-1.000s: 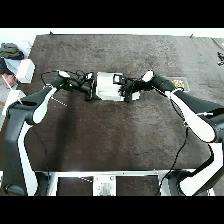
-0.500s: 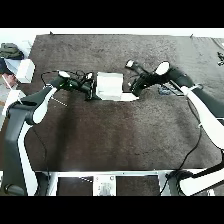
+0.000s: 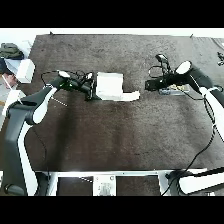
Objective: Fold the box and place the chain.
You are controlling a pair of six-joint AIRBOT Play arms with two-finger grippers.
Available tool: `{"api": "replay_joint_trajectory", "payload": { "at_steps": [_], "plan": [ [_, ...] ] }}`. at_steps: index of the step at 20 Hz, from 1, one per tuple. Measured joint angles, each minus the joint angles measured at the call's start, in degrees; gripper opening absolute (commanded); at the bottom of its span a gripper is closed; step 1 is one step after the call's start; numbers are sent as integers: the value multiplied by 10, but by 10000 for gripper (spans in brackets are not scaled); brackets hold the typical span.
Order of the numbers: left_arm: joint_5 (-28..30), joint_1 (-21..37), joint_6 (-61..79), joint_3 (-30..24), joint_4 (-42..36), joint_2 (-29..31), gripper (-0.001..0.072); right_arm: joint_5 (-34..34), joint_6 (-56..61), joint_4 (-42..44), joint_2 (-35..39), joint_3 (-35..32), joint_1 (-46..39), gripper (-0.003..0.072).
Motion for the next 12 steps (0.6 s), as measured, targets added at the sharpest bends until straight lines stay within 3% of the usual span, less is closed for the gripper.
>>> {"api": "replay_joint_trajectory", "payload": {
  "at_steps": [10, 12],
  "plan": [
    [0, 0, 0, 0, 0, 0, 273, -23, -76, 212, -92, -52, 16, -15],
    [0, 0, 0, 0, 0, 0, 273, -28, -96, 250, -96, -53, 28, 44]
  ]
}}
